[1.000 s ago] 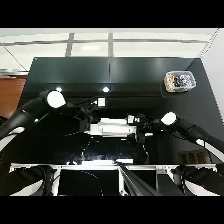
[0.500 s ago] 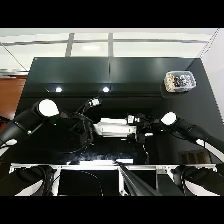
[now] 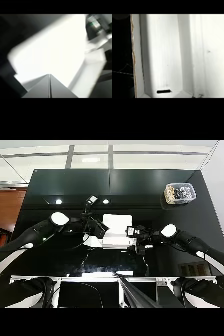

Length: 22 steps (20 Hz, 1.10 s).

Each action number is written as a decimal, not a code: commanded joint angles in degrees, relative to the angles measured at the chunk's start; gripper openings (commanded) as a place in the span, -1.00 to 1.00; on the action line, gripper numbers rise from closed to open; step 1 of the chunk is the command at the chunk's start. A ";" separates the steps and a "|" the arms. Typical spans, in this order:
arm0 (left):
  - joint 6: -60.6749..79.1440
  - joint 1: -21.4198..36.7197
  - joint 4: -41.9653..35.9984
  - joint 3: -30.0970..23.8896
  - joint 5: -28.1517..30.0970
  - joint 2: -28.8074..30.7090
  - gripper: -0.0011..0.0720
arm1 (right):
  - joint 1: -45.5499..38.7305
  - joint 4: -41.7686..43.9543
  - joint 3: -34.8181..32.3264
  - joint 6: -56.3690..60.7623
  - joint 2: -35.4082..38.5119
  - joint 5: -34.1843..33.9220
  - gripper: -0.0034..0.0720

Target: Fold the box and place the chain.

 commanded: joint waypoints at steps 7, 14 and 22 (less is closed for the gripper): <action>-10.84 -2.82 21.09 6.51 -4.07 -6.25 -0.91 | -0.02 0.02 -0.02 0.02 -0.02 0.02 -0.40; -12.00 -0.55 29.42 10.36 -10.69 1.29 -0.91 | -0.02 0.02 -0.02 0.02 -0.02 0.02 -0.40; 5.46 0.46 30.84 3.26 -24.26 14.05 -0.84 | -0.02 0.02 -0.02 0.02 -0.02 0.02 -0.40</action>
